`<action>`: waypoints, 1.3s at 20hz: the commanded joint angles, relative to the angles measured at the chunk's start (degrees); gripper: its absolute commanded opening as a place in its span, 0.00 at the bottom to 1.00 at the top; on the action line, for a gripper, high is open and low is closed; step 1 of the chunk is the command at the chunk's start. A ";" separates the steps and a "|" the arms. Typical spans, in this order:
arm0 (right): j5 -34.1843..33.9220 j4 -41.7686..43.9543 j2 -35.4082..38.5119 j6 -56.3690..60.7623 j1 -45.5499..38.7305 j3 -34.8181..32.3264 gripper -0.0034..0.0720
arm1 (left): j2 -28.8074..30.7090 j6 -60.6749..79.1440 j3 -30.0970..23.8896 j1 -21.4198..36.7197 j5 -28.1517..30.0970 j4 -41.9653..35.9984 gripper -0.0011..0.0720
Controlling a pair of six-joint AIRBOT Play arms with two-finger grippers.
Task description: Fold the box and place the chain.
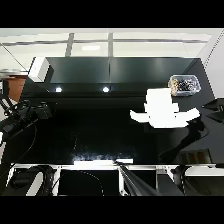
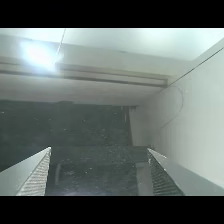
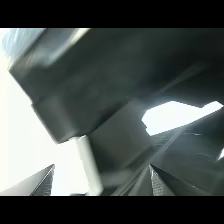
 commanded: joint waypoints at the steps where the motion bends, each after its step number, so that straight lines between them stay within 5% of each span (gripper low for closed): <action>1: 10.40 2.56 -8.46 -5.03 4.15 4.15 0.98 | 0.00 0.00 -0.02 0.00 -0.02 -0.90 0.97; 8: 9.86 -3.13 -10.88 -5.22 13.31 4.15 0.97 | 0.00 0.00 -0.02 0.00 -0.04 -0.87 0.97; 11: 10.27 -3.08 -10.86 -5.99 13.92 4.15 0.34 | 0.00 0.02 -0.02 0.00 -0.04 -0.87 0.97; 13: 12.52 -3.10 -10.82 -7.19 13.70 4.15 0.20 | 0.00 0.00 -0.02 0.00 -0.02 -0.85 0.97; 19: 13.90 -2.84 -7.23 -8.44 13.66 3.87 0.10 | 0.00 0.02 -0.02 0.00 0.04 -0.85 0.97; 26: 8.35 3.26 7.39 -10.78 15.26 -4.50 0.10 | 0.00 0.02 -0.07 0.00 -0.42 -0.87 0.97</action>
